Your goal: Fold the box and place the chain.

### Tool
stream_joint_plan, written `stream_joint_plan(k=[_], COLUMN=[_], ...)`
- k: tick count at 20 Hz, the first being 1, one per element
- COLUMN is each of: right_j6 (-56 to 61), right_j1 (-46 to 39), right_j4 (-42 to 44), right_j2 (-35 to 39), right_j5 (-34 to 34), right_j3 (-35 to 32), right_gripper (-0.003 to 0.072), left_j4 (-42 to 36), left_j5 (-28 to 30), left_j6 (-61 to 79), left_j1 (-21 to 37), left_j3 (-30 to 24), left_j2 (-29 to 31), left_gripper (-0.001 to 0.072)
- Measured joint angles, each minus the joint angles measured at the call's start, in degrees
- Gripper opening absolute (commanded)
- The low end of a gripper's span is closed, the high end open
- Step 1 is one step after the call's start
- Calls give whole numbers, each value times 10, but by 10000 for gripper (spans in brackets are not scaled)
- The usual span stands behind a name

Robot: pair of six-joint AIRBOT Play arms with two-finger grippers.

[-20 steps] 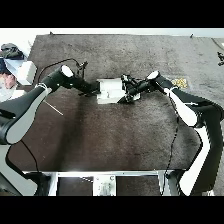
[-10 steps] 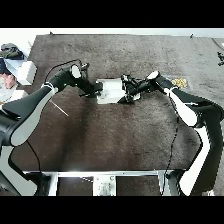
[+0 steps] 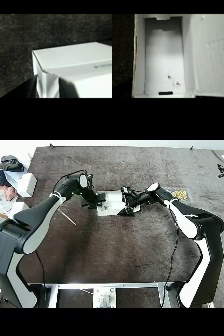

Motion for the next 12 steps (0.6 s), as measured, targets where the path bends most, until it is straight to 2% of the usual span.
stream_joint_plan(k=[7,12], right_j6=[0,0], right_j1=[0,0], right_j4=[0,0], right_j2=[0,0], right_j5=[0,0], right_j3=[0,0], right_gripper=[531,531], left_j4=[96,130], left_j5=[-66,-88], left_j6=[-84,-113], left_j1=[-30,-35], left_j3=[80,97], left_j2=[-47,-64], left_gripper=[286,285])
